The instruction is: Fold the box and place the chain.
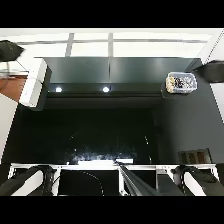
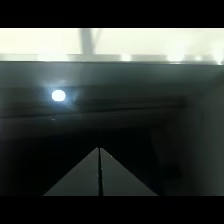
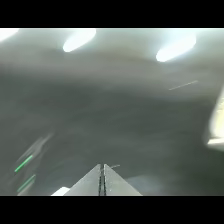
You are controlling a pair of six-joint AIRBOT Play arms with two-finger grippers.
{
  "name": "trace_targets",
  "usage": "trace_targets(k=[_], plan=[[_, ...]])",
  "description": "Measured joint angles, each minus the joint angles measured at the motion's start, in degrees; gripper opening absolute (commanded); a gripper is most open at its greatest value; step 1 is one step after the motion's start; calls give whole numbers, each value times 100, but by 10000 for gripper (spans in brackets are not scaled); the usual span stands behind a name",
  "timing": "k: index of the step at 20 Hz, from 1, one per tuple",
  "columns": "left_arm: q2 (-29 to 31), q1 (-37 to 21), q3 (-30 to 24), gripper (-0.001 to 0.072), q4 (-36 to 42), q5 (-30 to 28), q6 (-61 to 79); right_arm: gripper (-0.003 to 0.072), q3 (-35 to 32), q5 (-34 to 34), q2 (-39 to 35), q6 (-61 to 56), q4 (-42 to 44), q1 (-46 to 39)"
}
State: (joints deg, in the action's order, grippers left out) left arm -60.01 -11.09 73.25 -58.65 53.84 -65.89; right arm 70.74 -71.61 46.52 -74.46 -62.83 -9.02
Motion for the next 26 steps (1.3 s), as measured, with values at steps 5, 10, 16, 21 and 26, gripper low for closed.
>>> trace_targets(k=[5, 10, 16, 21, 26], plan=[[1602, 1390, -2052, 26, -190, -713, -520, 43, -1279, 938, -1231, -251, -544, -262], [2583, 1982, -4155, 27, -590, -1515, -1246, 43, -3703, 2430, -1665, -101, 17, 42], [2927, 1954, -4321, 31, -992, -1753, -1622, 41, -4487, 3462, -1762, -28, 227, 205], [3097, 1943, -4242, 31, -1062, -1775, -1690, 42, -4588, 3635, -1775, -13, 271, 225], [3132, 1943, -4234, 31, -1095, -1779, -1705, 41, -4610, 3676, -1775, -11, 278, 232]])
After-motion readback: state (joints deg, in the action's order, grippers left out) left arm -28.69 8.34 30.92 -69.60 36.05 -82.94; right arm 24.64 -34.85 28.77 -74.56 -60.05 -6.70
